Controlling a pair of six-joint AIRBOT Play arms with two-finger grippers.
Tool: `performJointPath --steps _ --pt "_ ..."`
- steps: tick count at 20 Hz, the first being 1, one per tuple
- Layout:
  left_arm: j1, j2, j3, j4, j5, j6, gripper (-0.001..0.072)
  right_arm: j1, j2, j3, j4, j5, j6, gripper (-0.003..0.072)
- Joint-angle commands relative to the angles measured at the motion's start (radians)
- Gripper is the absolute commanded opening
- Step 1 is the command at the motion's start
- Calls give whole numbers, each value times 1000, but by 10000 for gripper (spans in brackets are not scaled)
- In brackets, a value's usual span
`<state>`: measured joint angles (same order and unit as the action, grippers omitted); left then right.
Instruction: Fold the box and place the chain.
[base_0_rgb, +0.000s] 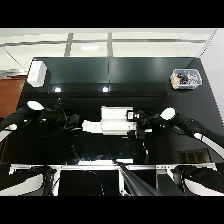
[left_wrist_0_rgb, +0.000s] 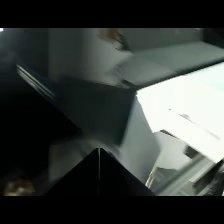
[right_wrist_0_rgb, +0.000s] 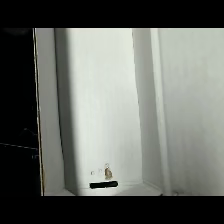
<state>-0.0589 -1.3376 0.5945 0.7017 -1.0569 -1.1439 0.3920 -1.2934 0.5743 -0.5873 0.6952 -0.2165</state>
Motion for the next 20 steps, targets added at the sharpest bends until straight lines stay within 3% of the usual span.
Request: performJointPath --steps 1,4,11,12,13,14,15,20 --pt "-99 -75 -2 -93 56 16 26 1 0 1 0 0 0 137" --pt "-141 -82 15 -164 51 106 26 1 0 1 0 0 0 137" --pt "-121 -81 90 -232 -54 232 31 1 0 1 0 0 0 137" --pt "-122 -81 111 -232 -63 232 94 1 0 1 0 0 0 138" --pt "-122 -81 132 -232 -77 232 289 1 0 1 0 0 0 137" --pt "-124 -81 152 -232 -98 232 551 1 0 1 0 0 0 137" --pt "-130 -81 167 -232 -115 232 644 1 0 1 0 0 0 137" --pt "-212 -81 185 -204 -92 195 630 1 0 1 0 0 0 137"
